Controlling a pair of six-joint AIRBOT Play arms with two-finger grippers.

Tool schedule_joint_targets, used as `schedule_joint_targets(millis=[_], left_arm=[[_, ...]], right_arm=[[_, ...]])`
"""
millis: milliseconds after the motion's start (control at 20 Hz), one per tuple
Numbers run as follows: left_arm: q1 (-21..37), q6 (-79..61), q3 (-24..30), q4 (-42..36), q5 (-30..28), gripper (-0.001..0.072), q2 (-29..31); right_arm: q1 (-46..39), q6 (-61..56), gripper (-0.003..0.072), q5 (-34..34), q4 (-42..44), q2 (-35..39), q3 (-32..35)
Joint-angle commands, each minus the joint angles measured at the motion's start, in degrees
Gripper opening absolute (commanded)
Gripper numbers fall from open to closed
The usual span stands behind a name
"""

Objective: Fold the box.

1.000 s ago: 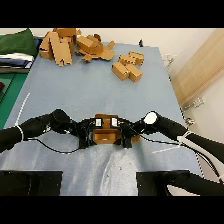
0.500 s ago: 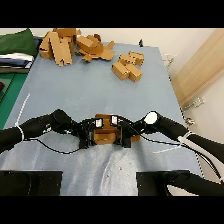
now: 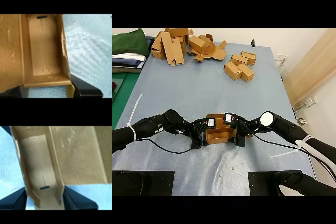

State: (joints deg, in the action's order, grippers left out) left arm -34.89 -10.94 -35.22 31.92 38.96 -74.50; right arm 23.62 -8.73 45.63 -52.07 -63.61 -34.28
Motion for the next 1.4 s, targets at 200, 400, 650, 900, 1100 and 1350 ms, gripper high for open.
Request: schedule_joint_targets(millis=[200, 400, 650, 900, 1100, 1350], left_arm=[[-0.02, -0.17, 0.00, 0.22, -0.07, 0.0265, -0.04], [-0.02, -0.17, 0.00, 0.20, -1.60, 0.0265, -0.04], [-0.02, -0.17, -0.02, 0.20, -2.58, 0.0265, -0.04], [-0.02, -0.17, -0.02, 0.20, -2.58, 0.0265, -0.04], [-0.02, -0.17, -0.02, 0.20, -2.58, 0.0265, -0.04], [-0.02, -0.17, -0.02, 0.20, -2.56, 0.0265, -0.04]], right_arm=[[0.02, -4.35, 0.0613, 0.20, -2.14, 3.80, 0.02], [0.04, -4.35, 0.0613, 1.99, -2.16, 5.03, 0.09], [0.09, -4.37, 0.0613, 6.49, -2.14, 5.22, 0.09], [0.07, -6.27, 0.0613, 10.95, -2.27, 7.78, 0.07], [0.07, -8.44, 0.0613, 10.62, -5.51, 10.08, 0.07], [0.02, -15.52, 0.0613, 8.83, -9.05, 13.62, 0.02]])
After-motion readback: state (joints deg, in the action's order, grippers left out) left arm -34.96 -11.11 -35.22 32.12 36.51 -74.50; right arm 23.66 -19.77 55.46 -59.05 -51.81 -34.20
